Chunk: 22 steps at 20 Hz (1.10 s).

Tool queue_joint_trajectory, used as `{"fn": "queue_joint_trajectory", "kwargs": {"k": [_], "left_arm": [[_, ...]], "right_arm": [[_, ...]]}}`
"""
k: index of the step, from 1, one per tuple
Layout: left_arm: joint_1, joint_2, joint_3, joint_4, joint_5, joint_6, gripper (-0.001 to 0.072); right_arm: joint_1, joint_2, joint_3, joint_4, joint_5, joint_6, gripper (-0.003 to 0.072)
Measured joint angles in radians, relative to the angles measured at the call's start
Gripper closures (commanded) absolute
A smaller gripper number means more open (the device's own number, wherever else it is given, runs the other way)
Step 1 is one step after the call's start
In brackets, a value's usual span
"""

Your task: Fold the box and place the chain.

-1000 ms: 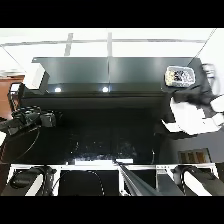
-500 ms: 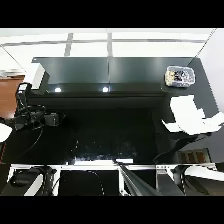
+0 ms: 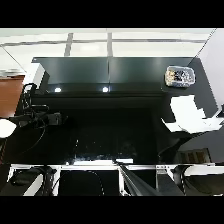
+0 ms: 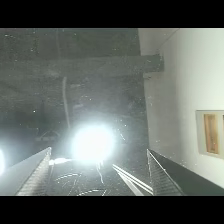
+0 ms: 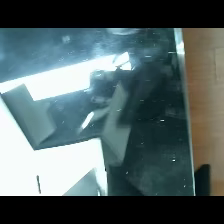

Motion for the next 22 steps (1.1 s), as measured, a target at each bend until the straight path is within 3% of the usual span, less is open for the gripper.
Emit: {"fn": "queue_joint_trajectory", "kwargs": {"k": [6, 12, 15, 18, 22], "left_arm": [[0.000, -0.003, 0.000, -0.001, -0.002, 0.000, 0.0005], [0.000, -0.003, 0.000, -0.002, 0.015, 0.000, 0.0006], [0.000, -0.004, 0.000, -0.039, 0.040, 0.000, 0.0006], [-0.006, -0.031, 0.000, -0.111, 0.062, 0.013, 0.0007], [-0.011, -0.178, 0.034, -0.272, 0.042, 0.109, 0.0007]], "right_arm": [[0.040, 0.137, -0.023, 0.170, 0.057, -0.055, 0.0668], [0.176, 0.456, -0.273, 0.411, -0.041, -0.011, 0.0669], [0.339, 0.654, -0.504, 0.541, -0.212, 0.032, 0.0669], [0.563, 0.824, -0.757, 0.711, -0.471, 0.059, 0.0669], [0.928, 0.934, -1.022, 0.939, -0.856, 0.074, 0.0668]]}}
